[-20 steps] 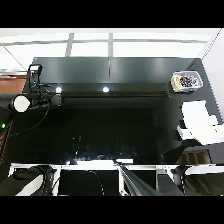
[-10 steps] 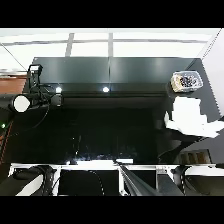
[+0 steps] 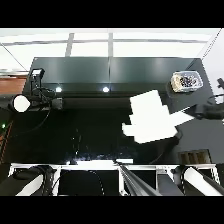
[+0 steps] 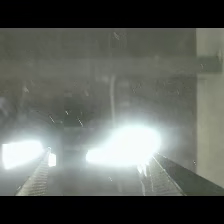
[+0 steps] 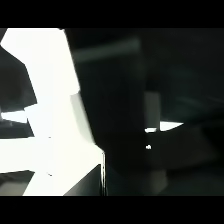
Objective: Fold the box and place the chain.
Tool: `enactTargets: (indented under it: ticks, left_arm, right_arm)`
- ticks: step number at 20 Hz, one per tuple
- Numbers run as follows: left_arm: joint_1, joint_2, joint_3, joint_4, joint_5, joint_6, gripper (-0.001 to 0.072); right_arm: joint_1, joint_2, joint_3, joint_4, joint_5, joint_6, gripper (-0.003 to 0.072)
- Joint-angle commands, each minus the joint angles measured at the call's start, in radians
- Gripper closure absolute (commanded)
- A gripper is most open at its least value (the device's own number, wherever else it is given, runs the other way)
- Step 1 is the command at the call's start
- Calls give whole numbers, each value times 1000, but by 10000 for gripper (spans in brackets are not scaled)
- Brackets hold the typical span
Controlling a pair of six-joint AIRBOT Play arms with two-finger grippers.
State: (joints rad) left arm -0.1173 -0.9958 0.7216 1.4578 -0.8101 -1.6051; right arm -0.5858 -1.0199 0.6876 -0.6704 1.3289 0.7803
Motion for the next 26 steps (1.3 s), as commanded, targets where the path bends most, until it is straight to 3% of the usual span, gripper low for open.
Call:
enactTargets:
  ticks: [1,4,7,9,11,14,15,18,22,26]
  left_arm:
    - [-1,-2,0,-119,-55,10,-2]
    - [-15,-23,0,-410,-26,58,-2]
    - [-84,-108,2,-710,26,314,-2]
    - [-97,-209,21,-850,-51,492,-2]
    - [-81,-305,47,-878,-113,561,-2]
    - [-76,-467,49,-1045,-379,788,-2]
    - [-89,-515,49,-1063,-423,798,-2]
    - [-157,-607,54,-1119,-431,829,-2]
    - [-193,-623,75,-1113,-544,926,7]
    - [-197,-622,84,-993,-563,921,64]
  right_arm:
    - [152,254,-249,204,-207,-34,669]
    - [302,338,-417,285,-342,-30,669]
    - [494,338,-484,305,-467,-29,669]
    - [590,338,-486,304,-522,-6,669]
    - [648,338,-486,300,-517,31,669]
    - [687,338,-486,300,-515,40,669]
    - [687,338,-486,300,-511,49,669]
    - [687,338,-486,297,-500,54,669]
    - [687,338,-486,296,-503,54,668]
    - [687,338,-486,296,-507,54,669]
